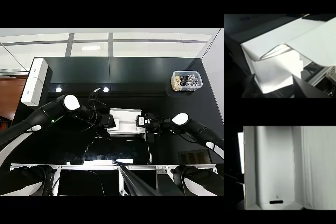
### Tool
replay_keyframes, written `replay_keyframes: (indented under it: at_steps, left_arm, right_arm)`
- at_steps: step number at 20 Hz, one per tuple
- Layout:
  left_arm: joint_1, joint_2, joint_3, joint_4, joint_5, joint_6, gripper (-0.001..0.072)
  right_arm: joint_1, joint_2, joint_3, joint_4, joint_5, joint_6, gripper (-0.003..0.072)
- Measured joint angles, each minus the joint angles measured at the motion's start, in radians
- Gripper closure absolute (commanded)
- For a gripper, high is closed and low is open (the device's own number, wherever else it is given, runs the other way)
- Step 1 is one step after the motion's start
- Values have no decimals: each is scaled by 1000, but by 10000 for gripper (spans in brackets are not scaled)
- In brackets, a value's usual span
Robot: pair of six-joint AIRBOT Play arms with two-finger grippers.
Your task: Fold the box and place the chain.
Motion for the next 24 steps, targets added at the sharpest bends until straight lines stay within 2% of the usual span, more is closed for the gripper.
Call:
replay_keyframes:
  at_steps: [4,12,24]
  left_arm:
    - [-4,0,1,18,12,-23,224]
    - [-50,-3,8,147,42,-174,224]
    - [-64,-32,45,195,37,-241,224]
  right_arm:
    - [0,0,0,0,0,0,459]
    - [0,0,0,0,0,0,460]
    - [0,0,0,0,0,0,460]
